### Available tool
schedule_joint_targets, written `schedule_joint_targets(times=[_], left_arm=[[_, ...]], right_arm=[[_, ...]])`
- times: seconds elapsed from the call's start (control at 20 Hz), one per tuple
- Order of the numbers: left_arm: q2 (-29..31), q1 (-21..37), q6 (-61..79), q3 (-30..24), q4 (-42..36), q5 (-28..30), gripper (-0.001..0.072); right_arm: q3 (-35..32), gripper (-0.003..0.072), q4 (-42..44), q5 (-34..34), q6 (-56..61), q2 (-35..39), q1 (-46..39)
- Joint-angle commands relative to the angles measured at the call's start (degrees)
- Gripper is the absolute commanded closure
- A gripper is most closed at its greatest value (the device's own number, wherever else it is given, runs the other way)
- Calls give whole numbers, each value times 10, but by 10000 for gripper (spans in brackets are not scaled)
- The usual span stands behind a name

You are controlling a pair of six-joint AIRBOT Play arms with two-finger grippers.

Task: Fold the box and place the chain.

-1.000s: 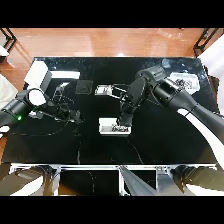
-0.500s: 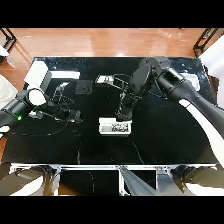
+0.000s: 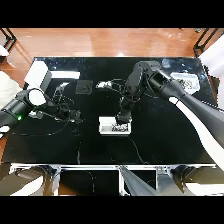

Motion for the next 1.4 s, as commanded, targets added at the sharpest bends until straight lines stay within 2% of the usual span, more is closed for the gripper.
schedule_joint_targets(times=[0.0, 0.15, 0.4, 0.7, 1.35], left_arm=[[0, 0, 0, 0, 0, 0, 78], [0, 0, 0, 0, 0, -1, 78], [0, 0, 0, 0, 0, 0, 78], [0, 0, 0, 0, 0, 0, 78], [0, 0, 0, 0, 0, -1, 78]], right_arm=[[-2, -12, 3, -1, -2, -3, 0], [9, -12, 26, -20, -1, 12, 0], [31, -11, 24, -2, 6, 29, -29], [-51, -11, 12, 18, 0, 21, -29], [-56, -14, 9, 19, -22, 21, 12]])
